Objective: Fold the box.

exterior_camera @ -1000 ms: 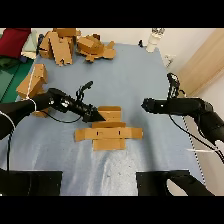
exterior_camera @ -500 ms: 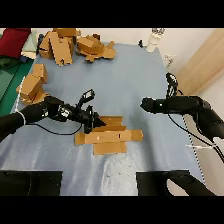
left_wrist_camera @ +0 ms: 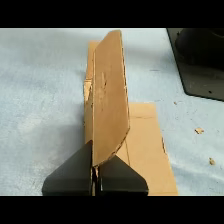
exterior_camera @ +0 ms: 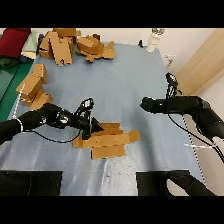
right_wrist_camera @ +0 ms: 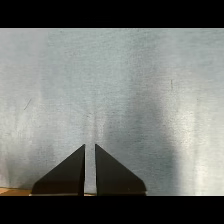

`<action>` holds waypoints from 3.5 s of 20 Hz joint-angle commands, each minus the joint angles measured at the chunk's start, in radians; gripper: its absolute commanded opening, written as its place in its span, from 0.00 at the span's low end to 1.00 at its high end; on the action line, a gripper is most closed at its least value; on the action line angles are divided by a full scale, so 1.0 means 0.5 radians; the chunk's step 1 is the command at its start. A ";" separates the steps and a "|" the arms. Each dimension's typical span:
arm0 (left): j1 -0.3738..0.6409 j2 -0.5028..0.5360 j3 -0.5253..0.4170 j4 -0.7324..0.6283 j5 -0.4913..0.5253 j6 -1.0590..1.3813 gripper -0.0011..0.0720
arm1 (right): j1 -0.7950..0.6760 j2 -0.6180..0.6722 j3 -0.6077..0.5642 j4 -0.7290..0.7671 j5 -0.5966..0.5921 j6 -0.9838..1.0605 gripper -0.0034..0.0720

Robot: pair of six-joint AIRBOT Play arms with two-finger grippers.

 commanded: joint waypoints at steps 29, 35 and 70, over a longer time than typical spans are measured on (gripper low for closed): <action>0.001 0.005 -0.023 0.031 0.002 0.012 0.03 | 2.070 0.731 -0.770 -1.180 -0.226 0.085 0.05; 0.001 0.005 -0.024 0.031 -0.002 0.012 0.03 | 2.149 0.320 -0.770 -1.386 -0.070 -0.124 0.46; 0.001 0.005 -0.024 0.031 -0.003 0.012 0.03 | 2.146 0.102 -0.714 -1.565 0.266 -0.119 0.44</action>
